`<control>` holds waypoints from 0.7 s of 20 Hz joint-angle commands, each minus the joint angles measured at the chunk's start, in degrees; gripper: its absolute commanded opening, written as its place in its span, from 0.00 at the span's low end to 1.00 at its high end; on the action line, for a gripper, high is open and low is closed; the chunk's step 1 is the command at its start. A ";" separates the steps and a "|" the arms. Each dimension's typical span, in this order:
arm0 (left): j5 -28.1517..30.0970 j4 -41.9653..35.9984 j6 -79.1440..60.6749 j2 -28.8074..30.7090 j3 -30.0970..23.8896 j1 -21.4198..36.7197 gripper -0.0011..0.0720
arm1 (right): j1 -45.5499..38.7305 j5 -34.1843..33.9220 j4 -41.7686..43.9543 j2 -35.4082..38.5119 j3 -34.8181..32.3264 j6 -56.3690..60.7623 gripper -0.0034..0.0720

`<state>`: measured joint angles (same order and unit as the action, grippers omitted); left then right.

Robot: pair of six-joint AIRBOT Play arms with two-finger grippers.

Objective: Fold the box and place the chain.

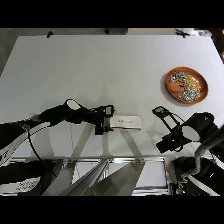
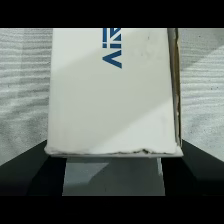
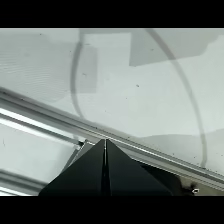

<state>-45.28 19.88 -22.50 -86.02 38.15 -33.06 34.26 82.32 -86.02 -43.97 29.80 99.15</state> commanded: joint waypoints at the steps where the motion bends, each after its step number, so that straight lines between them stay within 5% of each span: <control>1: -0.33 -0.35 0.02 0.02 0.02 0.00 0.52 | 0.02 -4.17 -0.50 0.04 0.07 2.73 0.06; 2: -0.31 -0.42 0.00 0.02 0.02 0.00 0.51 | 0.02 -4.87 -0.50 0.04 0.07 2.86 0.06; 4: -0.76 -0.66 0.46 0.72 0.02 0.33 0.03 | 0.02 -5.77 -0.57 0.04 0.07 2.86 0.06; 9: 1.01 4.26 14.82 11.50 0.02 7.06 0.02 | 0.02 -8.83 -0.55 0.02 0.07 2.84 0.06; 14: 0.94 24.70 40.04 26.40 0.02 24.20 0.02 | 0.02 -13.49 -0.52 0.04 0.07 2.89 0.06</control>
<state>-44.80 31.92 1.45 -67.05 38.13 -17.47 34.26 71.85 -86.59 -43.97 29.80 102.00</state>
